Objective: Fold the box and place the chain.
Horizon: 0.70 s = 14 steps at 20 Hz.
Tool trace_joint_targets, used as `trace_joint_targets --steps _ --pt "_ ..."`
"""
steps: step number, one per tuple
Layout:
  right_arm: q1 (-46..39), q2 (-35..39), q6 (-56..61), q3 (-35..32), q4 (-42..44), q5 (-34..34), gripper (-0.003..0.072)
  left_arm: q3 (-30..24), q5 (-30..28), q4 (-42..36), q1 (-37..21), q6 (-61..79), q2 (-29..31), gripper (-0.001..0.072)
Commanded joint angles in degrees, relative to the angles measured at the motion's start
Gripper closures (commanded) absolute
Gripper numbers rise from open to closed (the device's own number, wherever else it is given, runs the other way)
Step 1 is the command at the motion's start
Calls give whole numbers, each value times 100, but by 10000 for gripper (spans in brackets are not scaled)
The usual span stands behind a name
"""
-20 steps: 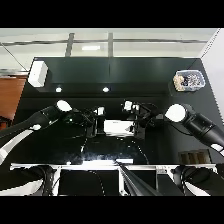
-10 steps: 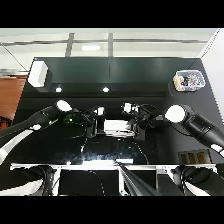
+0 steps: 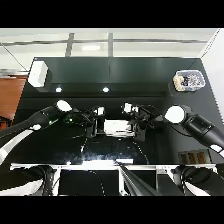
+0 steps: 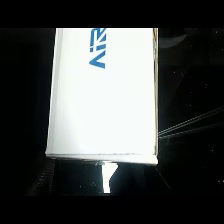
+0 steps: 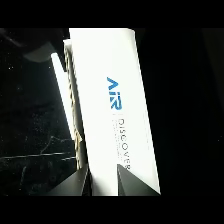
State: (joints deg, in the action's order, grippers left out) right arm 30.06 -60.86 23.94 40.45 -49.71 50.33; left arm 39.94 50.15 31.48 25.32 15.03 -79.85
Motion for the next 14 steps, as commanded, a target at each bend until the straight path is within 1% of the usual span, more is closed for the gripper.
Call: trace_joint_targets --steps 1,14 --pt "4 -2 48 -33 4 46 488 0 2 2 4 -2 -2 245" --pt "4 -105 219 -79 28 94 489 0 2 2 4 -2 -2 245"
